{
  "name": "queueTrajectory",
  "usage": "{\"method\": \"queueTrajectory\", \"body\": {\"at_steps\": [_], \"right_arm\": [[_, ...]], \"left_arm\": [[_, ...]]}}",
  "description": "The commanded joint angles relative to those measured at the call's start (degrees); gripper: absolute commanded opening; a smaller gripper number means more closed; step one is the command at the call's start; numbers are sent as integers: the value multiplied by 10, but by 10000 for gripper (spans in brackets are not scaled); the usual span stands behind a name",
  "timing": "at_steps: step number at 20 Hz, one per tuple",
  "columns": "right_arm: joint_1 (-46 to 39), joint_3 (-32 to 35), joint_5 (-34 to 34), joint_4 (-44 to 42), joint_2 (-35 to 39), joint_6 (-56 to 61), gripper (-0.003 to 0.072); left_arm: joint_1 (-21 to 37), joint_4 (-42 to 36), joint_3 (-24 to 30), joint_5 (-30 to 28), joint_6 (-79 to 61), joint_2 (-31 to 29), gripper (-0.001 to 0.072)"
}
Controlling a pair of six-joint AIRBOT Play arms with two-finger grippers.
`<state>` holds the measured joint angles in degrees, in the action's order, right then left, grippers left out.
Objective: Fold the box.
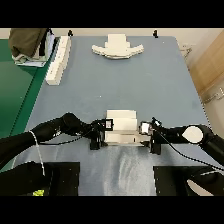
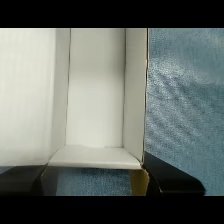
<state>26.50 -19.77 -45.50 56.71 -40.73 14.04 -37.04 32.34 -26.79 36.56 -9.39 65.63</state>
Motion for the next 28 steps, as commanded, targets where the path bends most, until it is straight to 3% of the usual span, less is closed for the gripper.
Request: {"method": "queueTrajectory", "body": {"at_steps": [1,5,7,10,18,20,22,28], "right_arm": [[0,1,27,-36,-15,-47,459],[0,1,12,-76,-15,-56,432],[0,1,-4,-82,-15,-56,318],[0,1,-5,-85,-15,-56,213],[1,1,17,-160,-50,-118,213],[4,1,16,-175,-65,-122,245],[17,1,24,-179,-76,-122,479],[22,1,40,-179,-86,-122,486]], "left_arm": [[0,0,0,0,0,0,406],[0,0,0,0,0,0,406],[0,0,0,0,0,0,405],[0,0,0,0,0,0,406],[0,0,0,0,0,0,406],[0,0,0,0,0,0,406],[0,0,0,0,0,0,406],[0,0,0,0,0,0,405]]}}
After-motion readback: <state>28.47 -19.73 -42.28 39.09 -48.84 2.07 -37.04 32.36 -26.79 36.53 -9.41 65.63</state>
